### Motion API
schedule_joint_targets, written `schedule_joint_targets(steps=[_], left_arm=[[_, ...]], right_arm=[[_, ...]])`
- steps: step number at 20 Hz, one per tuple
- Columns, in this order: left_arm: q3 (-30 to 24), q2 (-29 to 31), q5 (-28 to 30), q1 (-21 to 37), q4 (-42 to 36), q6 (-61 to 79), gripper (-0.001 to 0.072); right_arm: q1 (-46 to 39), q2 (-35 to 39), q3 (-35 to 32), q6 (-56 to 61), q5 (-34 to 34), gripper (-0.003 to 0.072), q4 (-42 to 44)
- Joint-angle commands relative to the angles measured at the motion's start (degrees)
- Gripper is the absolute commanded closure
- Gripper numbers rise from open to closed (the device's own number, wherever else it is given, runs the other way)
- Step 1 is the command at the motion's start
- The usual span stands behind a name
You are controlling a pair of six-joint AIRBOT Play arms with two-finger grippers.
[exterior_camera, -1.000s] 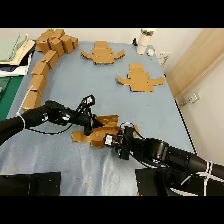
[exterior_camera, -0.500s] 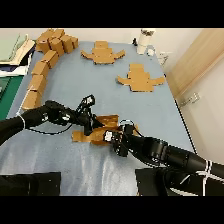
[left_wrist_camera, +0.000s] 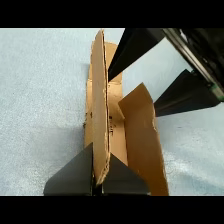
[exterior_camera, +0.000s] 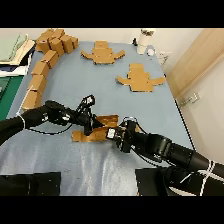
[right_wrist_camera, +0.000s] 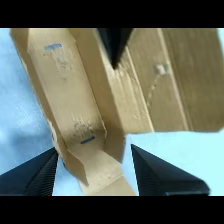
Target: Fold the box.
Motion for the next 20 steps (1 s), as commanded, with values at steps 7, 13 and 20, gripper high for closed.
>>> schedule_joint_targets(steps=[7, 13, 20], left_arm=[[-0.02, 0.02, 0.0, 0.0, 0.0, 0.02, 0.0695], [-0.02, 0.02, 0.0, 0.0, 0.0, 0.02, 0.0695], [-0.02, 0.02, 0.0, 0.0, 0.0, 0.02, 0.0695]], right_arm=[[-18.16, -5.84, 3.96, -60.92, -3.5, -0.0034, 47.65], [-22.91, -17.35, 11.04, -65.9, -13.73, -0.0034, 52.02], [-22.91, -20.35, 11.43, -65.66, -13.25, -0.0034, 52.37]])
